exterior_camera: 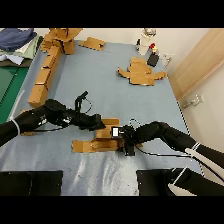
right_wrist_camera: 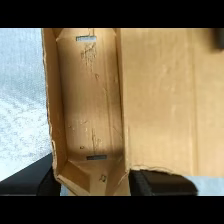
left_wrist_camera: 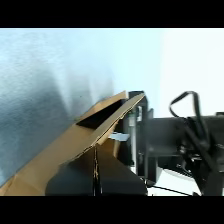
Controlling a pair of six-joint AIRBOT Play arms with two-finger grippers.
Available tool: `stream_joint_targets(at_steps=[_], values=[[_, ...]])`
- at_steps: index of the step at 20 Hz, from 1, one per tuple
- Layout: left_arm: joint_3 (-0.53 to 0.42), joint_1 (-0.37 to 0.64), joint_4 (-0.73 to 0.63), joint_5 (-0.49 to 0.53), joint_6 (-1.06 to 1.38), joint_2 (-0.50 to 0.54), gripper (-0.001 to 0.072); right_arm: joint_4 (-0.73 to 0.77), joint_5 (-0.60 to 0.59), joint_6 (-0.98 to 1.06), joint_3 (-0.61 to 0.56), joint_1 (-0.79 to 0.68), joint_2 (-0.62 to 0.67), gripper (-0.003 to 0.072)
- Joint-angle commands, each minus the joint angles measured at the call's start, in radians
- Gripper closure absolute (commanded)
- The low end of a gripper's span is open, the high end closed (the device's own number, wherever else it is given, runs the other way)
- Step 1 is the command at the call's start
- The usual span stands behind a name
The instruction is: Fold the box.
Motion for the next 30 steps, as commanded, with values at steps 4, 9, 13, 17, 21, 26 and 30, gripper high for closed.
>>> stream_joint_targets(at_steps=[4, 9, 13, 17, 21, 26, 30], values=[[0.004, -0.016, 0.233, 0.040, -0.171, -0.063, 0.0699, 0.000, 0.000, 0.000, 0.001, 0.001, 0.000, 0.0182], [0.009, -0.026, 0.301, 0.013, -0.204, -0.094, 0.0699, 0.000, 0.000, 0.000, 0.001, 0.001, 0.000, 0.0182], [0.040, -0.020, 0.301, 0.002, -0.168, -0.090, 0.0699, 0.000, 0.000, 0.000, 0.000, 0.001, 0.000, 0.0181], [0.098, 0.035, 0.317, -0.028, -0.069, -0.053, 0.0698, 0.000, 0.000, 0.000, 0.000, 0.001, 0.000, 0.0182], [0.092, 0.043, 0.455, -0.052, 0.116, 0.120, 0.0700, 0.000, 0.000, 0.000, 0.000, 0.001, 0.000, 0.0182], [0.013, 0.039, 0.483, -0.223, 0.422, 0.377, 0.0695, 0.000, 0.000, 0.000, 0.001, 0.001, 0.000, 0.0182], [0.011, -0.004, 0.556, -0.343, 0.608, 0.402, 0.0043, 0.000, 0.000, 0.000, 0.001, 0.001, 0.000, 0.0181]])
